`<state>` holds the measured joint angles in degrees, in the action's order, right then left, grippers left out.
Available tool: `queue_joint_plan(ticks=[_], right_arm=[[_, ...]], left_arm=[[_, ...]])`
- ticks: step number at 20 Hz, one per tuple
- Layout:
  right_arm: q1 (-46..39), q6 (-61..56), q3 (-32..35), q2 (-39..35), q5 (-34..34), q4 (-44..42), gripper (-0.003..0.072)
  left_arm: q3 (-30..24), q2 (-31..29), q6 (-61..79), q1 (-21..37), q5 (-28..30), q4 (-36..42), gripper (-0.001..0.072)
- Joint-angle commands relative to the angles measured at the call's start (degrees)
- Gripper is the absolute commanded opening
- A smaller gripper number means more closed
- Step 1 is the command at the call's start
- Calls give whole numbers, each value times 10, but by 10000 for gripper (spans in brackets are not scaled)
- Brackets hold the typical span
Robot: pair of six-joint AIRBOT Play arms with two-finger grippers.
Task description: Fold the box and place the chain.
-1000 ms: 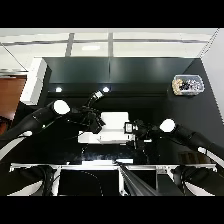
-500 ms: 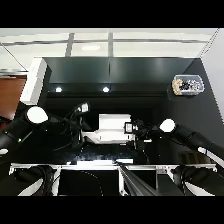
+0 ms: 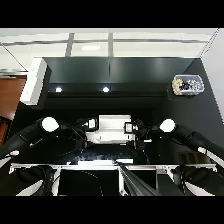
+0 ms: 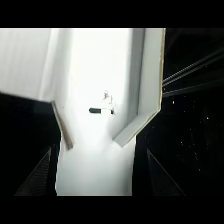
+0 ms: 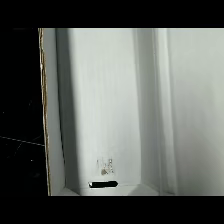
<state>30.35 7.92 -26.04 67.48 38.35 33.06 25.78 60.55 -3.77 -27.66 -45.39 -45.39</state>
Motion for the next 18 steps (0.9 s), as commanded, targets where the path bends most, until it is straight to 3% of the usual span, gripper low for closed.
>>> queue_joint_plan(ticks=[1,4,5,6,7,8,12,18], right_arm=[[0,0,0,0,0,0,306],[0,0,0,0,0,0,306],[0,0,0,0,0,0,306],[0,0,0,0,0,0,306],[0,0,0,0,0,0,306],[0,0,0,0,0,0,306],[0,0,0,0,0,0,306],[0,0,0,0,-1,0,306]], left_arm=[[-2,11,21,-29,49,10,698],[-2,11,21,-48,95,11,677],[-1,11,20,-48,92,12,540],[-1,11,19,-49,80,15,359],[-1,11,19,-49,67,22,249],[-1,11,19,-49,56,33,207],[-1,11,19,-58,38,101,152],[-2,27,19,-81,74,152,153]])
